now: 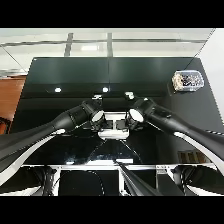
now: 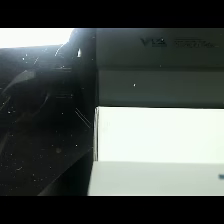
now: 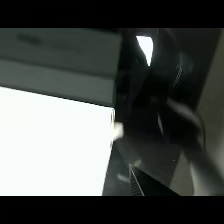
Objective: Fold the box and place the chain.
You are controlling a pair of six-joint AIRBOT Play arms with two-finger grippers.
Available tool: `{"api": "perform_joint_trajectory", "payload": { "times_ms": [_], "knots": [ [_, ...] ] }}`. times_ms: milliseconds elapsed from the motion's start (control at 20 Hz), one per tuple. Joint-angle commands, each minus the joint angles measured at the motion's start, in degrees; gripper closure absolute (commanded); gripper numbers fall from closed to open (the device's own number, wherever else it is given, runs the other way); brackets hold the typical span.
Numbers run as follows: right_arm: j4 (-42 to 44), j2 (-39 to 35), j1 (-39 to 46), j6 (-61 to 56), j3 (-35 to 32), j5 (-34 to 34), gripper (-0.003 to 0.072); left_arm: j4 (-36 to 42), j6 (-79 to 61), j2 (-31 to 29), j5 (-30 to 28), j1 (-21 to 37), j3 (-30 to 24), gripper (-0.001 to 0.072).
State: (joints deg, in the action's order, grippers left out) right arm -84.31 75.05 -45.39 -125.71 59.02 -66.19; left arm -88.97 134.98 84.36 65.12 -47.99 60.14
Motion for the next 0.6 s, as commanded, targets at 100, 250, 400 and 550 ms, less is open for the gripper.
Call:
{"api": "perform_joint_trajectory", "payload": {
  "times_ms": [100, 250, 400, 550],
  "knots": [
    [-19.2, -17.1, 0.0, 1.6, 0.0, -7.8, 0.0313, 0.0, 0.1, 0.0, 0.0, 0.0, 0.0, 0.0684],
    [-42.7, -20.2, 2.9, 2.6, -2.3, -11.7, 0.0313, 0.1, 0.1, 0.0, 0.0, 0.0, 0.0, 0.0684],
    [-42.6, -19.8, 16.4, 3.8, -8.9, 5.9, 0.0067, 0.1, 0.1, 0.0, 0.0, 0.0, 0.0, 0.0684],
    [-27.1, -14.1, 34.6, 3.0, -11.1, 23.6, -0.0026, 0.1, 0.1, 0.0, 0.0, 0.0, 0.0, 0.0685]
  ]
}}
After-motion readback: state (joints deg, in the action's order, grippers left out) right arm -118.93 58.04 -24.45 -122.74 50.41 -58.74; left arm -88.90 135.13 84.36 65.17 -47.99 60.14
